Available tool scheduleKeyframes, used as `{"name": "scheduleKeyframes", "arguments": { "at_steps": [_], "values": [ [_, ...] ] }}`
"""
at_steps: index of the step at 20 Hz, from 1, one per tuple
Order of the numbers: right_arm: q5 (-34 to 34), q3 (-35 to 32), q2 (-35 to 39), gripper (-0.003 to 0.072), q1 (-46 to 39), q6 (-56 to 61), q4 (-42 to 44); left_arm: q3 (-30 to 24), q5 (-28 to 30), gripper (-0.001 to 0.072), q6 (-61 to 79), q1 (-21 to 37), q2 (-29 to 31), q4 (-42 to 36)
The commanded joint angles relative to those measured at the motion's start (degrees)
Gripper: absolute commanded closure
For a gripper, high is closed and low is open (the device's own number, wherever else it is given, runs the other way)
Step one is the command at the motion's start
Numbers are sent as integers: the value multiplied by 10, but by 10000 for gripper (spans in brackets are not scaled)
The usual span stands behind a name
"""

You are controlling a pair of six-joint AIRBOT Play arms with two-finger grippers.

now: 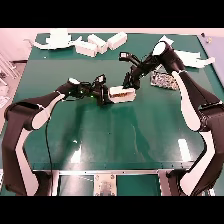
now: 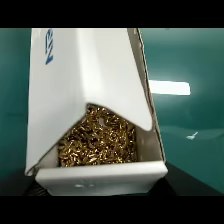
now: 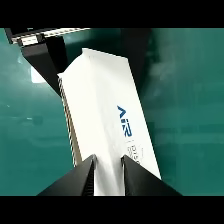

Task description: Fold the box and place the chain.

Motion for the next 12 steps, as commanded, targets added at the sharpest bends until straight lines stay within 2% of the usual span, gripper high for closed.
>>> {"name": "scheduleKeyframes", "arguments": {
  "at_steps": [1, 2, 12],
  "values": [
    [3, -10, 0, 471, 0, 2, 0, 0, 1, 243, 0, 0, 0, 0],
    [5, -14, 0, 494, 0, 2, 0, 0, 1, 243, 0, 0, 0, 0],
    [-15, -36, 0, 505, 0, 2, 4, 0, 1, 243, 0, 0, 0, 0]
  ]
}}
